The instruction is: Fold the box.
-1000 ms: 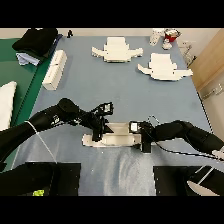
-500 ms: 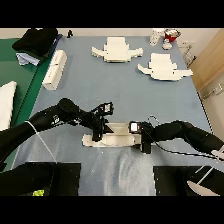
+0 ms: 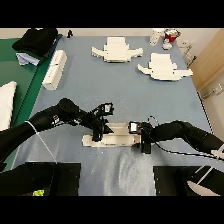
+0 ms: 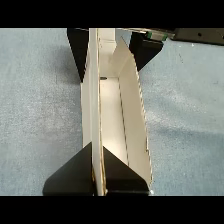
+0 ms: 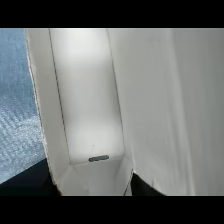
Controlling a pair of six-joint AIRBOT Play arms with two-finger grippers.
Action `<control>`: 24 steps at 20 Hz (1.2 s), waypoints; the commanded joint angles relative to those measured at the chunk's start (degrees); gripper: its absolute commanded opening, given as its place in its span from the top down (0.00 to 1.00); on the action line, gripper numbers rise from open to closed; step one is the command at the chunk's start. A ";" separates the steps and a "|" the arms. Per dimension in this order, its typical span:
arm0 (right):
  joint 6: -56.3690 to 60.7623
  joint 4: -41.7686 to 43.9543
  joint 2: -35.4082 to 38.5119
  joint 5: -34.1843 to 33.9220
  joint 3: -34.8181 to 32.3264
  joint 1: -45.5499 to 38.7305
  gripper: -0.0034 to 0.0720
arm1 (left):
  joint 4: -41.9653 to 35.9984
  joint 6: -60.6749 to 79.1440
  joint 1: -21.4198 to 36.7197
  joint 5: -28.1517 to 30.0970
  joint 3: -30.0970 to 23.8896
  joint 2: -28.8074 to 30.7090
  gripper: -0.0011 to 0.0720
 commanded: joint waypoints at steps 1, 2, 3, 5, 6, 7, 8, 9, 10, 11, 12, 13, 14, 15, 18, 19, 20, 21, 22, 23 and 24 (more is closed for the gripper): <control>0.04 -0.17 -0.04 -0.24 0.02 -0.02 0.30 | 0.00 0.00 0.02 0.04 0.02 0.04 0.97; 0.07 -0.17 -0.04 -0.24 0.02 -0.02 0.30 | 0.00 0.00 0.02 0.04 0.02 0.04 0.97; 0.07 -0.17 -0.04 -0.24 0.02 -0.02 0.29 | 0.00 0.00 0.02 0.04 0.02 0.04 0.97; 0.07 -0.17 -0.04 -0.24 0.02 -0.02 0.30 | 0.00 0.00 0.02 0.04 0.02 0.04 0.97; 0.04 -0.17 -0.04 -0.24 0.02 -0.02 0.30 | 0.00 0.00 0.02 0.04 0.02 0.04 0.97; 0.07 -0.17 -0.04 -0.24 0.02 -0.02 0.30 | 0.00 0.00 0.02 0.04 0.02 0.04 0.97; 0.07 -0.17 -0.04 -0.24 0.02 -0.02 0.30 | 0.00 0.00 0.02 0.02 0.02 0.04 0.97; 0.04 -0.17 -0.07 -0.24 0.02 -0.02 0.30 | 0.00 0.00 0.02 0.04 0.02 0.04 0.97; 0.04 -0.17 -0.04 -0.24 0.02 -0.02 0.30 | 0.00 0.00 0.02 0.04 0.02 0.04 0.97; 0.07 -0.17 -0.04 -0.24 0.02 -0.02 0.30 | -0.02 0.00 0.02 0.04 0.02 0.04 0.97; 0.07 -0.17 -0.04 -0.24 0.02 -0.02 0.30 | -0.02 0.00 0.02 0.04 0.02 0.04 0.97; 0.07 -0.17 -0.04 -0.24 0.02 -0.02 0.30 | -0.02 0.00 0.02 0.04 0.02 0.04 0.97; 0.04 -0.17 -0.04 -0.24 0.02 -0.02 0.30 | -0.04 0.00 0.02 0.04 0.02 0.04 0.97; 0.07 -0.17 -0.04 -0.24 0.02 -0.02 0.30 | -0.28 0.00 0.02 0.02 0.02 0.04 0.97; 0.07 -0.20 -0.04 -0.24 0.02 -0.02 0.30 | -0.26 0.00 0.02 0.04 0.02 0.04 0.97; 0.04 -0.20 -0.07 -0.24 0.02 -0.02 0.30 | -0.24 0.00 0.02 0.11 0.02 0.04 0.97; 0.04 -0.20 -0.04 -0.24 0.02 -0.02 0.30 | -0.24 0.00 0.02 0.13 0.02 0.04 0.97; 0.07 -0.20 -0.04 -0.24 0.02 -0.02 0.30 | -0.24 0.00 0.02 0.22 0.02 0.04 0.97; 0.07 -0.20 -0.04 -0.24 0.02 -0.02 0.30 | -0.22 0.00 0.02 0.76 0.02 0.04 0.96; 0.07 -0.20 -0.04 -0.24 0.02 -0.02 0.30 | -0.22 0.00 0.02 0.70 0.02 0.04 0.96; 0.07 -0.20 -0.07 -0.24 0.02 -0.02 0.30 | -0.20 0.00 0.02 0.68 0.02 0.04 0.96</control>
